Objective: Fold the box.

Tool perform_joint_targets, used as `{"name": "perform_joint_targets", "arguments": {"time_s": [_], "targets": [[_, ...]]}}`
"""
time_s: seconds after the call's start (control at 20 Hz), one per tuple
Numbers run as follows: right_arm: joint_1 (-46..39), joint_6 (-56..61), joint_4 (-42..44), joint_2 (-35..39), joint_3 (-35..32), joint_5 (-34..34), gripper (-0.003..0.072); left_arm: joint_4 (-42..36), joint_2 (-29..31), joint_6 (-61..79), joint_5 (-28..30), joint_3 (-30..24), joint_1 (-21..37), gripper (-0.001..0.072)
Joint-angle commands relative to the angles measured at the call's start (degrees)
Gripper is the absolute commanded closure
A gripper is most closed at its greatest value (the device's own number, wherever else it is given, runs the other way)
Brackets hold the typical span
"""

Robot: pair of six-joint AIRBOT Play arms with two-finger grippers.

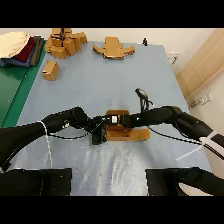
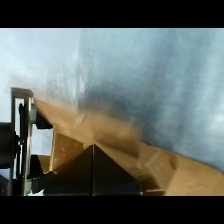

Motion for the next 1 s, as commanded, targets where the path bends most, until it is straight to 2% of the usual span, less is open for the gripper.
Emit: {"name": "perform_joint_targets", "arguments": {"time_s": [0.0,0.2,0.3,0.4,0.5,0.6,0.65,0.8,0.95], "targets": [[-1.88,5.60,-11.30,4.81,0.94,-6.49,0.0682,0.17,0.00,0.15,-0.26,-0.02,-0.02,0.0326],[-2.10,5.46,-19.89,12.00,0.94,-14.25,0.0682,0.17,0.00,0.15,-0.26,-0.02,-0.02,0.0326],[-2.10,1.70,-22.40,14.62,0.68,-18.75,0.0682,0.17,0.00,0.15,-0.24,-0.02,-0.02,0.0326],[-1.97,-8.92,-20.37,16.85,-1.05,-21.35,0.0682,0.17,0.00,0.15,-0.26,-0.02,-0.02,0.0326],[-1.95,-25.22,-15.80,17.64,-3.02,-23.93,0.0664,0.17,0.00,0.15,-0.26,-0.02,-0.02,0.0326],[-1.95,-35.91,-15.76,16.52,-4.57,-24.57,0.0190,0.17,0.00,0.15,-0.26,-0.02,-0.02,0.0326],[-1.95,-41.16,-16.06,15.69,-5.38,-24.22,0.0150,0.17,0.00,0.15,-0.26,-0.02,-0.02,0.0326],[-1.95,-52.41,-15.87,11.58,-6.69,-20.87,0.0151,0.17,0.00,0.15,-0.26,-0.02,-0.02,0.0326],[-0.68,-55.84,-16.04,8.68,-6.69,-11.54,0.0151,0.17,0.00,0.15,-0.26,-0.02,-0.04,0.0325]]}}
